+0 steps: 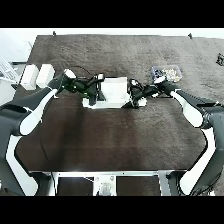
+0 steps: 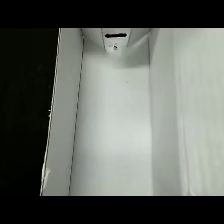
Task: Fold the box and place the chain.
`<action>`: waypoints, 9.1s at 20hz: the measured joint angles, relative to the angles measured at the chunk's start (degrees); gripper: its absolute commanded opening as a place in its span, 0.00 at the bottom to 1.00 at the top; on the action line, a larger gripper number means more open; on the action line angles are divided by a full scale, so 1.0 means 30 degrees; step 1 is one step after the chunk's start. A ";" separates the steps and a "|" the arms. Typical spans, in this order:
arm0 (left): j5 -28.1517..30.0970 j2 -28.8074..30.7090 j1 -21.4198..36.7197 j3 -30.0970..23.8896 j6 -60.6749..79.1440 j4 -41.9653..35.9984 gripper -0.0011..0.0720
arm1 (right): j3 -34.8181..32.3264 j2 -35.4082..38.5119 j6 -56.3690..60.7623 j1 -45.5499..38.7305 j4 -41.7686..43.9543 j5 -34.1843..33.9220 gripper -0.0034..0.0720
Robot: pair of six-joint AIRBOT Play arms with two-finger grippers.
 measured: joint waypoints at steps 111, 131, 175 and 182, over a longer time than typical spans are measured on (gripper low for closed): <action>0.1260 0.1858 0.0095 -0.1865 -3.0461 0.0750 0.39 | 0.0000 0.0000 0.0036 -0.0022 0.0000 -0.0066 0.83; 0.1275 0.1851 -0.2739 0.0714 -3.7434 0.8218 0.39 | 0.0000 0.0000 0.0015 -0.0015 0.0000 -0.0066 0.83; -0.5552 -0.3089 -0.4940 0.8670 -4.1572 1.5147 0.06 | 0.0000 0.0000 0.0066 0.0000 0.0058 0.0051 0.83; -0.5559 -0.3235 -0.4940 0.8706 -4.1273 1.5132 0.08 | -0.0007 0.0000 0.0036 0.0000 0.0015 -0.0015 0.83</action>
